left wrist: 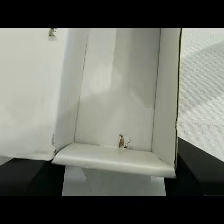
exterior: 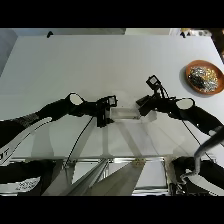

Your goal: Fold the box and place the chain.

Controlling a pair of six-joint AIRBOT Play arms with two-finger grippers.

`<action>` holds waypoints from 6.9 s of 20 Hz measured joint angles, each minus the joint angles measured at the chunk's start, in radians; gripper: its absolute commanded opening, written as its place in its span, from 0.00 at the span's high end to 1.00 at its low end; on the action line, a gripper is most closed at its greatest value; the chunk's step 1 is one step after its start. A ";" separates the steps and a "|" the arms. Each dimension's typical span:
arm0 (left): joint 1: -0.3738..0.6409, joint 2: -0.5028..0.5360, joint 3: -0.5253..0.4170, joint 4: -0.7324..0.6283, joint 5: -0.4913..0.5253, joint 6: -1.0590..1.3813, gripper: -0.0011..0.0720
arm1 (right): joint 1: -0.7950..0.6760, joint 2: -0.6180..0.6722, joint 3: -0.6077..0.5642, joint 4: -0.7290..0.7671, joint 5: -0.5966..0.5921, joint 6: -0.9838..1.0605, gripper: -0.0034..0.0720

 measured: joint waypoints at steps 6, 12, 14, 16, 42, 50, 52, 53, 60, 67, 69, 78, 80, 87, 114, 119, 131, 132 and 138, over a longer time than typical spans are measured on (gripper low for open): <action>0.000 0.000 0.000 0.000 0.000 0.002 0.45 | 0.000 0.021 0.027 -0.078 0.088 0.076 0.93; 0.000 0.000 0.000 0.000 0.000 0.002 0.45 | 0.000 0.162 0.073 -0.321 0.233 0.124 0.93; 0.000 0.000 0.000 0.000 0.000 0.002 0.45 | 0.000 0.185 0.077 -0.462 0.275 0.123 0.64; 0.000 0.000 0.000 0.000 0.000 0.002 0.45 | 0.000 0.188 0.078 -0.579 0.326 0.079 0.42; 0.000 0.000 0.000 0.001 -0.006 0.001 0.45 | 0.064 -0.026 0.078 -0.447 0.287 -0.357 0.73; 0.000 0.000 0.000 0.001 -0.007 0.001 0.45 | 0.065 -0.032 0.078 -0.332 0.277 -0.356 0.50; 0.000 0.000 0.000 0.001 -0.007 0.002 0.45 | 0.065 -0.032 0.078 -0.331 0.288 -0.354 0.51; 0.000 0.000 0.000 0.001 -0.007 0.002 0.45 | 0.065 -0.032 0.078 -0.335 0.293 -0.347 0.51; -0.001 0.000 0.000 -0.001 -0.007 0.000 0.45 | 0.010 0.058 0.078 -0.465 0.322 -0.047 0.87; -0.001 0.000 0.000 0.000 -0.007 0.002 0.45 | -0.214 0.182 0.078 -0.572 0.325 0.519 0.93; -0.001 0.000 0.000 0.000 -0.007 0.002 0.45 | -0.268 0.189 0.076 -0.637 0.321 0.704 0.93; -0.001 0.000 0.000 0.000 -0.007 0.001 0.45 | -0.246 0.045 0.050 -0.614 0.388 0.956 0.93; -0.001 0.000 0.000 0.000 -0.007 0.001 0.45 | -0.235 0.014 0.049 -0.586 0.401 0.961 0.93; -0.001 0.000 0.000 0.000 -0.007 0.001 0.45 | -0.223 -0.030 0.046 -0.467 0.436 0.904 0.93; -0.001 0.000 0.000 0.000 -0.007 0.001 0.45 | -0.087 0.084 0.043 -0.330 0.443 0.888 0.34; -0.001 0.000 0.000 0.000 -0.007 0.001 0.45 | 0.024 0.065 0.080 -0.431 0.357 1.036 0.34; -0.001 0.000 0.000 0.000 -0.007 0.001 0.45 | 0.255 -0.144 0.306 -0.829 0.427 1.527 0.35; -0.001 0.000 0.000 0.000 -0.007 0.001 0.45 | 0.267 -0.156 0.319 -0.850 0.437 1.555 0.35; -0.001 0.000 0.000 0.000 -0.007 0.001 0.45 | 0.320 -0.225 0.383 -0.958 0.505 1.706 0.54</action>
